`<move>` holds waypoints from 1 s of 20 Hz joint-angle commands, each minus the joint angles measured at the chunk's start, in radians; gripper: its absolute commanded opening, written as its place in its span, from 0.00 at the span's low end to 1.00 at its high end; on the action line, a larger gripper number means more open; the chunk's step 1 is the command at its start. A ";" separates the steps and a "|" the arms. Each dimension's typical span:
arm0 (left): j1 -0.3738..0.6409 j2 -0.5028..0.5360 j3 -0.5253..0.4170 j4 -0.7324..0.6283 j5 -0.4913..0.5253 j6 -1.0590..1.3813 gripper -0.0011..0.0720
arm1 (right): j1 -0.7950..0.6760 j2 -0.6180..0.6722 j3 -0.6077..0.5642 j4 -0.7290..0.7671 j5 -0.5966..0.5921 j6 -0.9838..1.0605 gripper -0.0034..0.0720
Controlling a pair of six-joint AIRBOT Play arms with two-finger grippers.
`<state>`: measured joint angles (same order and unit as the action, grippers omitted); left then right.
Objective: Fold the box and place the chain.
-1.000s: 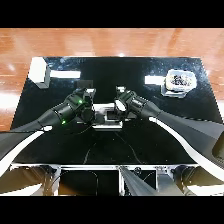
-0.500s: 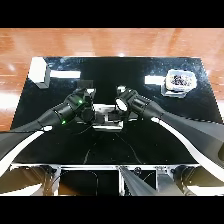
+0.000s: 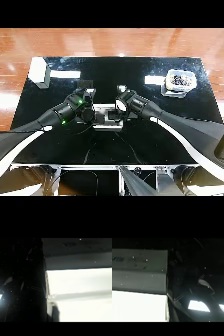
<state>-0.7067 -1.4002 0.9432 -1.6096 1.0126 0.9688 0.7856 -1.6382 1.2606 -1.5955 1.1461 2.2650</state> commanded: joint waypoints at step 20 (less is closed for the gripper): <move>0.000 0.000 0.001 0.000 0.001 0.002 0.04 | 0.000 -0.021 0.000 0.018 -0.008 -0.025 0.09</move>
<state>-0.7067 -1.4002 0.9436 -1.6096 1.0145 0.9710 0.7849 -1.6577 1.2613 -1.5806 1.1404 2.2589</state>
